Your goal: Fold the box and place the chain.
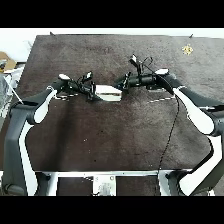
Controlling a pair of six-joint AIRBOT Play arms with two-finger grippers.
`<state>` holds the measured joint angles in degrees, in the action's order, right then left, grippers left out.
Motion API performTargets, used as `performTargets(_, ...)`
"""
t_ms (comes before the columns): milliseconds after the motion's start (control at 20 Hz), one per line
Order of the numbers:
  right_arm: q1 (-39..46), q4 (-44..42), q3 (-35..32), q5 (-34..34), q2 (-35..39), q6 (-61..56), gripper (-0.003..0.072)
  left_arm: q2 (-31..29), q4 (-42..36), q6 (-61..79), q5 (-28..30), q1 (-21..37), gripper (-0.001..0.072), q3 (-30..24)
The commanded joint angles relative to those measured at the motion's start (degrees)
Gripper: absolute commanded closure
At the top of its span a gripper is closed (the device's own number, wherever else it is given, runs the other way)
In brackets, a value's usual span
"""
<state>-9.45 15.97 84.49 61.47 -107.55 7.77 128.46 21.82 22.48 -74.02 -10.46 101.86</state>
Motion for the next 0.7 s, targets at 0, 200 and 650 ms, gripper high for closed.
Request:
performTargets(0, -1.7, 5.1, 0.0, 1.5, -0.1, 0.3, 0.0345, 0.0, 0.0, 0.0, 0.0, 0.0, 0.0235, 0.0)
performTargets(200, -3.4, 6.0, 0.0, -0.7, -0.1, 1.9, 0.0347, 0.0, 0.0, 0.0, 0.0, 0.0, 0.0235, 0.0)
performTargets(650, -4.4, 6.4, 2.1, -7.2, -0.1, 6.4, 0.0394, 0.0, 0.0, 0.0, 0.0, 0.0, 0.0236, 0.0)
